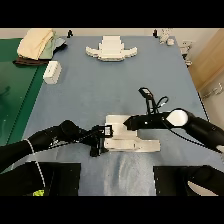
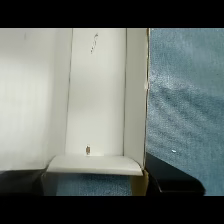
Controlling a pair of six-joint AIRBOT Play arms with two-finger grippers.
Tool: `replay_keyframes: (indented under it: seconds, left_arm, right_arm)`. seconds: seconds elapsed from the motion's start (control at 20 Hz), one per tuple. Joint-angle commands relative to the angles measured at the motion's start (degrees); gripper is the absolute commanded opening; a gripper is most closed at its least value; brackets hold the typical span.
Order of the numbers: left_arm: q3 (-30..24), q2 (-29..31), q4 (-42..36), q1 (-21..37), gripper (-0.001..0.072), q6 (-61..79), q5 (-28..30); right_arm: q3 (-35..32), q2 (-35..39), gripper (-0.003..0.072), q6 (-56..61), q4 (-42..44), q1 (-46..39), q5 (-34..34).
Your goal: Fold the box.
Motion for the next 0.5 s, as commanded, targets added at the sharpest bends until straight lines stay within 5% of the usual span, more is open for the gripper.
replay_keyframes:
  seconds: [0.0,0.25,0.3,0.4,0.45]
  left_arm:
    - [0.0,0.0,0.0,0.0,0.0411,0.0,0.0]
    - [0.0,0.0,0.0,0.0,0.0411,0.0,0.0]
    - [0.0,0.0,0.0,0.0,0.0411,0.0,0.0]
    - [0.0,0.0,0.0,0.0,0.0411,0.0,0.0]
    - [0.0,0.0,0.0,0.0,0.0411,0.0,0.0]
  right_arm:
    - [0.4,10.1,0.0003,-0.7,-4.8,0.0,8.4]
    - [-2.2,24.3,0.0004,-6.4,-14.3,0.0,26.6]
    - [-3.3,25.9,0.0097,-8.2,-16.8,0.0,29.0]
    - [-6.6,27.3,0.0583,-16.6,-21.0,0.0,29.4]
    - [-8.6,27.3,0.0599,-21.7,-22.6,0.0,27.7]
